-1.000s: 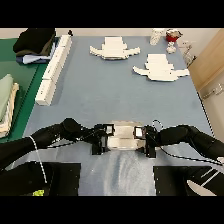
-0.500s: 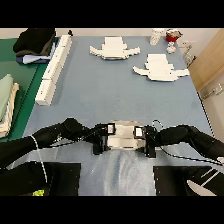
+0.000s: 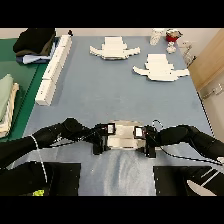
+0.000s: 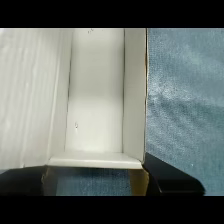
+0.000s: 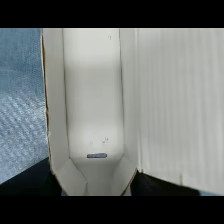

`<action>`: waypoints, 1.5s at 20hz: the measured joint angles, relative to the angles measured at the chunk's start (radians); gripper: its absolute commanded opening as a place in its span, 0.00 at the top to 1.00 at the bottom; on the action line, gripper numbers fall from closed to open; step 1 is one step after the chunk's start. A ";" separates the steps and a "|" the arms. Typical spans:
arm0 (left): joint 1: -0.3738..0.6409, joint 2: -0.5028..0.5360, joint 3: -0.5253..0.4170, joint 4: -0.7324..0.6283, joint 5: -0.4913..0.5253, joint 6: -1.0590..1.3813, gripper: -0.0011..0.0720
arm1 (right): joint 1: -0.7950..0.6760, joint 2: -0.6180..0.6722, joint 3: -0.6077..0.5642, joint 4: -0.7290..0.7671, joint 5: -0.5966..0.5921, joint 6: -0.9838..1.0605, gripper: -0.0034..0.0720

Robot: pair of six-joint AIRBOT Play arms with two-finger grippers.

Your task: Fold the box.

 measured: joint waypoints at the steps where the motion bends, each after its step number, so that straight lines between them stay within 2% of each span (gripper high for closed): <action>1: 0.000 0.000 0.000 0.000 0.000 0.000 0.26 | 0.000 0.000 0.000 0.000 0.000 0.000 0.36; 20: 0.000 0.000 0.000 0.001 0.002 -0.001 0.26 | 0.000 0.000 -0.001 -0.008 0.037 -0.002 0.35; 21: 0.000 0.000 0.000 0.001 0.002 -0.001 0.26 | 0.000 0.000 -0.001 -0.009 0.040 -0.002 0.15; 22: 0.000 0.000 0.000 0.000 0.002 -0.003 0.26 | 0.000 0.000 -0.001 -0.010 0.047 -0.001 0.00; 30: 0.000 -0.001 0.000 0.000 0.001 -0.003 0.26 | 0.000 0.054 -0.001 -0.077 0.041 0.068 0.00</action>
